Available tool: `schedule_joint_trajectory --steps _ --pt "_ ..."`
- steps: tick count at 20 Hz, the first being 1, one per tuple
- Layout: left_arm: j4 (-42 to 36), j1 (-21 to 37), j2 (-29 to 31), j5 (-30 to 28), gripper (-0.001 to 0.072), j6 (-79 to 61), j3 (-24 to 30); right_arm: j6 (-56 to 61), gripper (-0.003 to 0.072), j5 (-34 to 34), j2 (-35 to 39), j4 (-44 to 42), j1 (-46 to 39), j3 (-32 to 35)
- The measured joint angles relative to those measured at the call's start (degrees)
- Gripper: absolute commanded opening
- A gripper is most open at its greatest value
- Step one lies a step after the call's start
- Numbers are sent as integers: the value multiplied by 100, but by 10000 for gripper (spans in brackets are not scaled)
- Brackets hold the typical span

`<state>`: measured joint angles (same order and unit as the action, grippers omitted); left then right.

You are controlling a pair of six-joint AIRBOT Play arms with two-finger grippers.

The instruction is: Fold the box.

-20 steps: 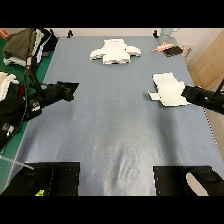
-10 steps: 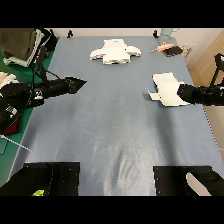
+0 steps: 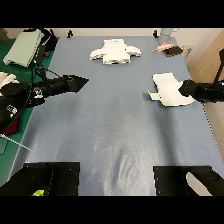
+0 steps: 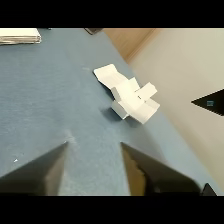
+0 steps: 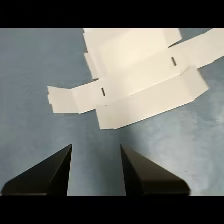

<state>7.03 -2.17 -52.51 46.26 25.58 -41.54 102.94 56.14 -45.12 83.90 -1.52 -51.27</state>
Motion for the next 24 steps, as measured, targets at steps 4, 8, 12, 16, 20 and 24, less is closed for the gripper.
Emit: schedule_joint_trajectory --steps 4,8,12,16,20,24 --pt "-15 0 -2 -76 674 -2 0 -201 461 531 -876 302 -883 -951" --pt "-20 0 -2 -114 674 42 0 -822 461 988 -2214 -39 -2122 -2186" --pt "-22 0 -2 -122 675 350 0 -1410 461 1147 -3676 -1034 -3187 -3268" --pt "-22 0 -2 -129 675 640 0 -2048 461 1222 -4911 -1574 -3630 -4162" --pt "-22 0 -2 -212 675 811 0 -2522 461 1279 -5921 -1930 -3764 -5016" --pt "-24 0 -2 -352 675 855 0 -3058 461 1543 -6647 -2461 -3783 -5595"
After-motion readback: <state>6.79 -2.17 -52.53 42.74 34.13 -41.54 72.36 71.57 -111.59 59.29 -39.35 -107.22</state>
